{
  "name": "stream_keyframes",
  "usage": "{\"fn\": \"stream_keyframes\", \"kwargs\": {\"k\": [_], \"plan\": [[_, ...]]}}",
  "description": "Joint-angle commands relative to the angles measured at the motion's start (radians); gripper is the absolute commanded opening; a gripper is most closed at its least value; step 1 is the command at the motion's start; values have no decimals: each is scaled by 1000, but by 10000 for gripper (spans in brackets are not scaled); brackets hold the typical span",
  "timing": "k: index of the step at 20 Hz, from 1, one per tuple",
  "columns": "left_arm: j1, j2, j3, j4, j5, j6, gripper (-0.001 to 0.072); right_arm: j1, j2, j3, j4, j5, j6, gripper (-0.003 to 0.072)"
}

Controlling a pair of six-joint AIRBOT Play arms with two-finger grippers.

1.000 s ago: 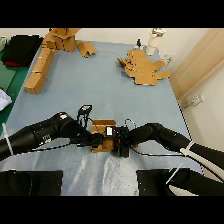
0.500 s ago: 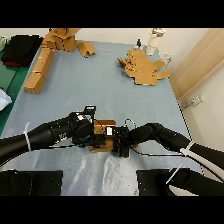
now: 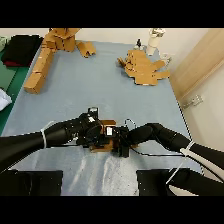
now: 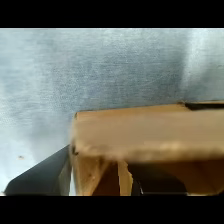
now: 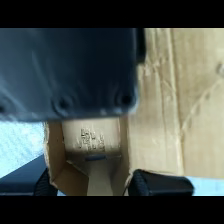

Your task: Fold the box.

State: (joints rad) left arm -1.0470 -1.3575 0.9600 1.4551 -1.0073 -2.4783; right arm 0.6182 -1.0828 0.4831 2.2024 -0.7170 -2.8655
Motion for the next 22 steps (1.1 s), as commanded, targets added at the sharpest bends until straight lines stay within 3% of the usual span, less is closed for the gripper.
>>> {"fn": "stream_keyframes", "kwargs": {"k": [1,2,4,11,12,13,14,22], "plan": [[-5,-29,15,5,-6,-6,424,1,0,0,0,0,0,502],[-5,-29,16,5,-10,-6,385,1,0,0,0,0,0,502],[-5,-29,15,10,-14,-6,14,1,0,0,0,0,0,502],[-5,-28,16,15,-15,-5,13,1,0,0,0,0,0,502],[-5,-28,16,15,-15,-3,56,1,0,0,0,0,0,502],[-6,-27,16,12,-15,-2,430,1,0,0,0,0,0,502],[-5,-24,16,3,-18,-2,626,1,0,0,0,0,0,502],[-5,129,20,50,-153,3,623,1,0,0,0,0,0,503]]}}
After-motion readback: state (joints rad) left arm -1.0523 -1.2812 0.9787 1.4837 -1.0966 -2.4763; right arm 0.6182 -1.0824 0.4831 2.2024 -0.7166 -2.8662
